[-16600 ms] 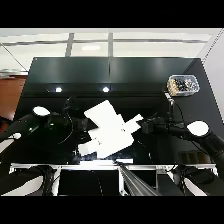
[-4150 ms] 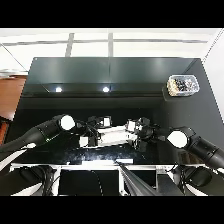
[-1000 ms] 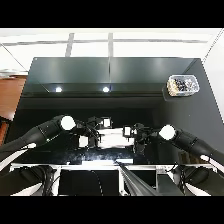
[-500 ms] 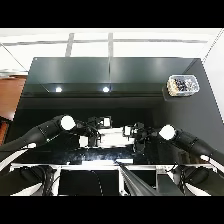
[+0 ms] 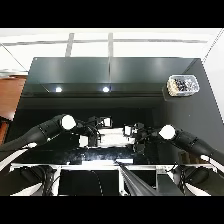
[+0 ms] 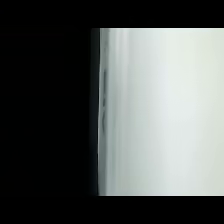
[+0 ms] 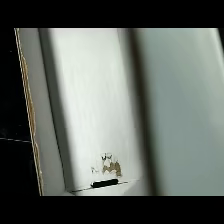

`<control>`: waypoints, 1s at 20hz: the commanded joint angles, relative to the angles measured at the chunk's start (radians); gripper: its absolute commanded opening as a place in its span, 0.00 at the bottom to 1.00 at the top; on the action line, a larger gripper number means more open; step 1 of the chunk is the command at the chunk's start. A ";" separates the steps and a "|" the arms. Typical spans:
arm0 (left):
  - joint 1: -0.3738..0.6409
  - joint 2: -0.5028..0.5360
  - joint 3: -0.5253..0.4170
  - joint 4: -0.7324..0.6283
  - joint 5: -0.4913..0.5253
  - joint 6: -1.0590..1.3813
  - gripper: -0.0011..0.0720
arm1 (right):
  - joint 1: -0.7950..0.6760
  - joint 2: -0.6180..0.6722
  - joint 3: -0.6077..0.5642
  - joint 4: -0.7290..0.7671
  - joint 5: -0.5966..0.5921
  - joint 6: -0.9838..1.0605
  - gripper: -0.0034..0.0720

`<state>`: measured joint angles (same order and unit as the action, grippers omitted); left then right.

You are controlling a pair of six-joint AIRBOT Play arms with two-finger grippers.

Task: Fold the box and place the chain.

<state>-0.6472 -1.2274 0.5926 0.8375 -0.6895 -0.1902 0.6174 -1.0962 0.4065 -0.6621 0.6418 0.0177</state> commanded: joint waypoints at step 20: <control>0.004 0.022 0.031 0.022 -0.017 -0.027 1.00 | 0.000 0.000 0.000 0.000 0.002 0.000 0.75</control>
<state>-0.6449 -1.2125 0.6228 0.8486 -0.7082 -0.2123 0.6174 -1.0962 0.4065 -0.6621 0.6453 0.0177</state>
